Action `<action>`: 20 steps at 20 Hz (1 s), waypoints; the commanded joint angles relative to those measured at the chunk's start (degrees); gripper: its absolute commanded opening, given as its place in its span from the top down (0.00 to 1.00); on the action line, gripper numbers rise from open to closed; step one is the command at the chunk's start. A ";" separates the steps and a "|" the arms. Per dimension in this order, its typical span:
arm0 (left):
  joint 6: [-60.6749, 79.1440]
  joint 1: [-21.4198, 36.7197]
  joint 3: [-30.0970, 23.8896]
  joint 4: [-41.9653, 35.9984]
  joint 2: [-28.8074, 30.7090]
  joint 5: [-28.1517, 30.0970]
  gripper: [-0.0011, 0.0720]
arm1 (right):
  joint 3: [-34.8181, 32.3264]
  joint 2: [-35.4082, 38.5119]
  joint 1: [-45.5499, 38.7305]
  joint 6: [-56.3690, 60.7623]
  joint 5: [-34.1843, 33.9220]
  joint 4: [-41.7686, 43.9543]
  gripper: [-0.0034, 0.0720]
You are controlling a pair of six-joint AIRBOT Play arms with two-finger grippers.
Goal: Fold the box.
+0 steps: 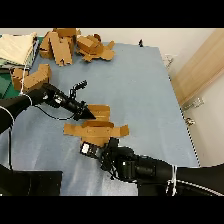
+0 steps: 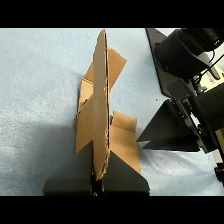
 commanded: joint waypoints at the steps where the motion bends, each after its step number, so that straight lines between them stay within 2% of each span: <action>1: 0.00 0.07 -0.02 0.02 0.00 0.00 0.97 | 0.22 -1.22 -0.07 -0.44 0.07 -4.02 0.63; 9: 0.00 0.07 -0.02 0.04 0.00 -0.02 0.97 | 1.97 -1.22 -0.17 -0.42 0.68 -9.60 0.63; 20: 0.00 0.07 -0.02 0.04 0.00 0.00 0.97 | 3.17 3.89 -0.66 -0.63 3.52 -9.75 0.63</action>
